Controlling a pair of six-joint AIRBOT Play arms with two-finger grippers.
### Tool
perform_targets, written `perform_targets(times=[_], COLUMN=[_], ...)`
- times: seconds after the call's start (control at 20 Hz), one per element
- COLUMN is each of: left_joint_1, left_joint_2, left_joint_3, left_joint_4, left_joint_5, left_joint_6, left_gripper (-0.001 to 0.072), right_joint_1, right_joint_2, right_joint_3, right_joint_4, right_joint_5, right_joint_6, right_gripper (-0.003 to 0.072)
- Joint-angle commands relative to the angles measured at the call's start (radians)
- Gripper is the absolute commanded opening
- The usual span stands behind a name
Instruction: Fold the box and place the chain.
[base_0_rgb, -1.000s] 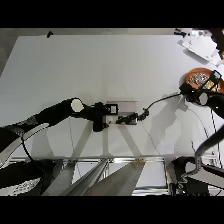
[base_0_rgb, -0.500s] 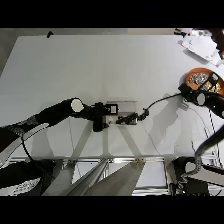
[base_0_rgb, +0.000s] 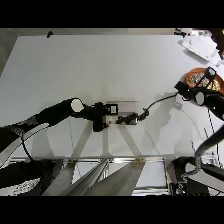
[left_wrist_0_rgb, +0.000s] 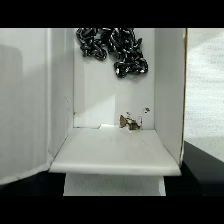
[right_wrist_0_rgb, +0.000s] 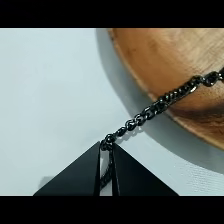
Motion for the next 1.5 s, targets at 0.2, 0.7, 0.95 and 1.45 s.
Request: perform_targets(times=[0.2, 0.7, 0.95, 1.45], left_joint_1=[0.000, 0.000, 0.000, 0.000], left_joint_2=[0.000, 0.000, 0.000, 0.000], left_joint_3=[0.000, 0.000, 0.000, 0.000], left_joint_4=[0.000, 0.000, 0.000, 0.000], left_joint_5=[0.000, 0.000, 0.000, 0.000], left_joint_6=[0.000, 0.000, 0.000, 0.000], left_gripper=[0.0013, 0.0013, 0.0013, 0.0013], right_joint_1=[0.074, 0.229, 0.356, 0.708], right_joint_2=[0.422, 0.923, 0.878, 0.447], right_joint_3=[0.000, 0.000, 0.000, 0.000], right_joint_4=[0.020, 0.298, 0.454, 0.598], right_joint_5=[0.370, 0.641, 0.722, 0.461], right_joint_6=[-0.385, -0.538, -0.563, -0.604], right_gripper=[0.0013, 0.0013, 0.0013, 0.0013])
